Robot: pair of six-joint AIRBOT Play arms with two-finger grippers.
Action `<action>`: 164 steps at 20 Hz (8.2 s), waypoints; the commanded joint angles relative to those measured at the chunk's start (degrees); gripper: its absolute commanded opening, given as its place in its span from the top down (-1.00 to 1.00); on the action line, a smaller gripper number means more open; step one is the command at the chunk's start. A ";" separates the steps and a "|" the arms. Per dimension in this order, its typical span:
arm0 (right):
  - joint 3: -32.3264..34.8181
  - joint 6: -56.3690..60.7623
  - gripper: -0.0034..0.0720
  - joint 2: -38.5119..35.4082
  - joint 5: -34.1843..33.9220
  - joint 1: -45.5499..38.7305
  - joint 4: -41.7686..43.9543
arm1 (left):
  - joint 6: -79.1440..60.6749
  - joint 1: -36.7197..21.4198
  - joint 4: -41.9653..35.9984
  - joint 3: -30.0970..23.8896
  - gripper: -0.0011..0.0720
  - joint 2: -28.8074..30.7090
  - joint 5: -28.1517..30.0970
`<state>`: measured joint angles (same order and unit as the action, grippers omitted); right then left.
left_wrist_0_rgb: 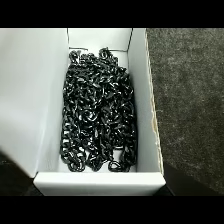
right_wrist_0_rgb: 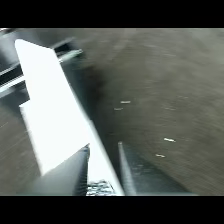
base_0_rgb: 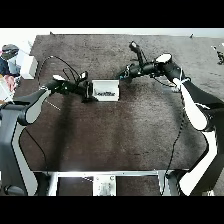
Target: Fold the box and place the chain.
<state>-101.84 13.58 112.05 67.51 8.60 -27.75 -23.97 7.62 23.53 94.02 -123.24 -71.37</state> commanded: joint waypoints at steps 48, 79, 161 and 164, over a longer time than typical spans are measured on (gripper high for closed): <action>-0.39 -13.84 -0.02 1.90 5.29 7.30 -4.70 | -0.02 -0.04 0.00 0.02 -0.15 -0.02 0.02; 0.72 -11.98 0.34 0.07 -1.33 8.11 -14.56 | -0.02 -0.04 0.00 0.02 -0.15 -0.02 0.00; 15.43 10.88 0.89 -28.68 -8.79 -0.02 -4.15 | -0.02 -0.04 0.00 0.02 -0.15 -0.02 0.02; 33.59 10.86 0.89 -44.24 -24.85 -2.36 -4.15 | -0.02 -0.04 0.00 0.02 -0.15 -0.02 0.02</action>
<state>-80.93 23.00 79.99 56.29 8.19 -32.16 -23.99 7.62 23.49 94.02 -123.26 -71.37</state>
